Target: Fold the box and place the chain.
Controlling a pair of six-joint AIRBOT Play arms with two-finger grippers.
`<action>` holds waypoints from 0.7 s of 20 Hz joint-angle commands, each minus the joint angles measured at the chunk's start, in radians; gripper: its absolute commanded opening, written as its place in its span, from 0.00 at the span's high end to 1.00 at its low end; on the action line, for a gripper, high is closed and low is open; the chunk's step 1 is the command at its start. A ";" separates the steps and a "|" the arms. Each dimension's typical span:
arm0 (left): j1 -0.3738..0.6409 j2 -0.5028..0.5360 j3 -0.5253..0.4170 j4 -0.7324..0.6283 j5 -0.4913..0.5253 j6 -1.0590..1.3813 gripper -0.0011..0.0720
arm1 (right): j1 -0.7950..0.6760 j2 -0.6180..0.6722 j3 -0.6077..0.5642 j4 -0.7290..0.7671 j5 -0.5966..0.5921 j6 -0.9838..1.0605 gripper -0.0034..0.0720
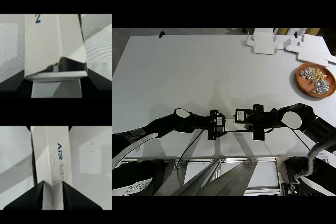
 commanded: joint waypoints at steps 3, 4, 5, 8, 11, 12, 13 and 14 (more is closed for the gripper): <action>0.000 0.000 0.000 0.002 -0.003 0.002 0.97 | 0.001 -0.020 -0.001 0.060 -0.018 0.006 0.66; 0.000 0.000 0.000 0.002 -0.003 0.002 0.97 | 0.001 -0.028 -0.001 0.068 -0.025 0.006 0.66; 0.000 0.000 0.000 0.002 -0.003 0.002 0.97 | 0.001 -0.033 -0.001 0.070 -0.031 0.006 0.66; 0.000 0.000 0.000 0.002 -0.003 0.002 0.97 | 0.001 -0.039 -0.001 0.069 -0.036 0.007 0.66; 0.000 0.000 0.000 0.002 -0.003 0.002 0.97 | 0.001 -0.041 -0.001 0.069 -0.033 0.007 0.66; 0.000 0.000 0.000 0.002 -0.003 0.002 0.97 | 0.001 -0.041 -0.001 0.069 -0.029 0.007 0.65; 0.000 0.000 0.000 0.002 -0.003 0.002 0.97 | 0.001 -0.041 -0.002 0.069 -0.028 0.007 0.60; 0.000 0.000 0.000 0.002 -0.003 0.002 0.97 | 0.001 -0.041 -0.006 0.071 -0.028 0.007 0.55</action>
